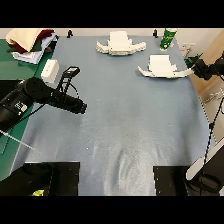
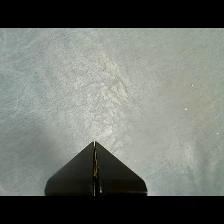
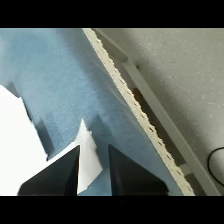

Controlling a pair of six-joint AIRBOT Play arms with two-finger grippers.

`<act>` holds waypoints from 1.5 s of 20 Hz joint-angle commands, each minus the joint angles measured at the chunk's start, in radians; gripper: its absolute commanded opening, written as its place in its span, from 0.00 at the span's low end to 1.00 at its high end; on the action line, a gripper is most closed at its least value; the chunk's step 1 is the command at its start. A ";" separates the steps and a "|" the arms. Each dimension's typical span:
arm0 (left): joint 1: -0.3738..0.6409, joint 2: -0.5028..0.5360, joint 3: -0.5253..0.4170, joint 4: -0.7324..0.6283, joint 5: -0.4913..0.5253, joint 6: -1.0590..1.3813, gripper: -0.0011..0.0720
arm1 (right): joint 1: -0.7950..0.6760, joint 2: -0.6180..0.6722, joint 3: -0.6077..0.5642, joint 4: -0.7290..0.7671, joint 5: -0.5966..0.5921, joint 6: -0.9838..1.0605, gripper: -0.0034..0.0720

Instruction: Fold the box.

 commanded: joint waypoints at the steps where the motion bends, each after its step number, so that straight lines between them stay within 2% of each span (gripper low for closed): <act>1: -0.001 0.000 0.000 0.000 0.000 0.000 0.03 | 0.003 -0.002 0.001 0.061 -0.025 -0.050 0.39; 4: -0.001 0.000 0.000 0.000 0.000 0.000 0.03 | 0.004 -0.002 0.001 0.100 -0.077 -0.120 0.38; 5: -0.001 0.000 0.000 0.000 0.000 0.000 0.03 | 0.006 -0.002 0.001 0.111 -0.096 -0.148 0.23; 6: -0.001 0.000 0.000 0.000 0.000 0.000 0.03 | 0.008 -0.002 0.001 0.121 -0.112 -0.171 0.17; 7: -0.001 0.000 0.000 0.000 0.000 0.000 0.03 | 0.010 -0.002 0.001 0.129 -0.127 -0.178 0.15; 8: -0.001 0.000 0.000 0.000 0.000 0.000 0.03 | 0.013 0.000 0.001 0.138 -0.139 -0.177 0.05; 14: -0.001 0.000 0.000 0.000 0.000 0.000 0.03 | 0.056 0.080 -0.006 0.175 -0.273 -0.178 0.04; 17: -0.001 0.000 0.000 0.000 0.000 0.000 0.03 | 0.096 0.174 -0.087 0.174 -0.304 -0.172 0.04; 20: -0.001 0.000 0.000 0.000 0.001 0.000 0.03 | 0.157 0.292 -0.256 0.163 -0.328 -0.166 0.04; 22: -0.001 0.000 0.000 0.000 0.000 0.000 0.03 | 0.208 0.391 -0.419 0.163 -0.304 -0.165 0.04; 27: -0.001 0.000 0.000 0.000 0.000 0.000 0.03 | 0.377 0.753 -0.980 0.163 -0.075 -0.101 0.04; 30: -0.001 0.000 0.000 0.000 0.000 0.000 0.03 | 0.462 0.994 -1.265 0.158 0.000 -0.042 0.04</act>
